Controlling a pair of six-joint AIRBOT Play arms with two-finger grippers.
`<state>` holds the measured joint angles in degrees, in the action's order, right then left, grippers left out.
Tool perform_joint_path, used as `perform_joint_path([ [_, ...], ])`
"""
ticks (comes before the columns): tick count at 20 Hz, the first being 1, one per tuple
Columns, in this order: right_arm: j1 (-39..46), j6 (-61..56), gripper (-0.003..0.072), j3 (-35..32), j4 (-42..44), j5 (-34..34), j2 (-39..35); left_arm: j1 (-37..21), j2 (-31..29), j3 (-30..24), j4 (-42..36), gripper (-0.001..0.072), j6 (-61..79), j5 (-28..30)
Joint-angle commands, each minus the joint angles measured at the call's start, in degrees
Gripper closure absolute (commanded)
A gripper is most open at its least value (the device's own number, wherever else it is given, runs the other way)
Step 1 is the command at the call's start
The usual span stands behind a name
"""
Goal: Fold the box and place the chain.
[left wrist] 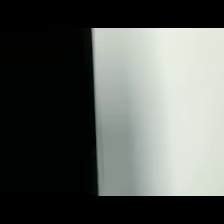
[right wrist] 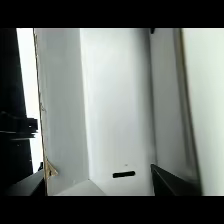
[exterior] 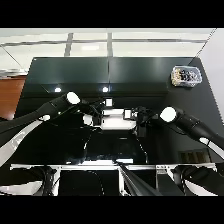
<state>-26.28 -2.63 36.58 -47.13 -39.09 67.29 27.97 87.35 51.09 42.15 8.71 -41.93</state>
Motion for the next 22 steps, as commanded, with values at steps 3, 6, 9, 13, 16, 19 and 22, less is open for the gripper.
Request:
perform_joint_path([
  [3,3.56,2.05,0.0004,0.57,-0.92,1.01,-2.71,0.00,0.04,0.00,0.02,0.0682,0.04,-0.09],
  [6,5.27,4.33,0.0003,0.55,2.80,1.11,-3.21,0.00,0.04,0.00,0.02,0.0682,0.04,-0.09],
  [9,7.02,8.63,0.0003,0.55,10.01,1.07,-3.21,0.00,0.04,0.00,0.02,0.0682,0.04,-0.09],
  [13,8.98,12.17,0.0003,0.50,15.98,-1.57,-2.01,0.00,0.04,0.00,0.02,0.0682,0.04,-0.07],
  [16,10.14,13.44,0.0003,0.48,16.04,-5.97,1.73,0.00,0.04,0.00,0.02,0.0682,0.04,-0.07],
  [19,10.10,16.74,0.0004,0.48,16.06,-5.66,5.01,-0.02,0.04,0.00,0.02,0.0682,0.04,-0.07],
  [22,10.10,20.61,0.0003,0.48,16.09,-4.87,6.93,-0.04,0.07,0.00,0.02,0.0682,0.04,-0.07],
])
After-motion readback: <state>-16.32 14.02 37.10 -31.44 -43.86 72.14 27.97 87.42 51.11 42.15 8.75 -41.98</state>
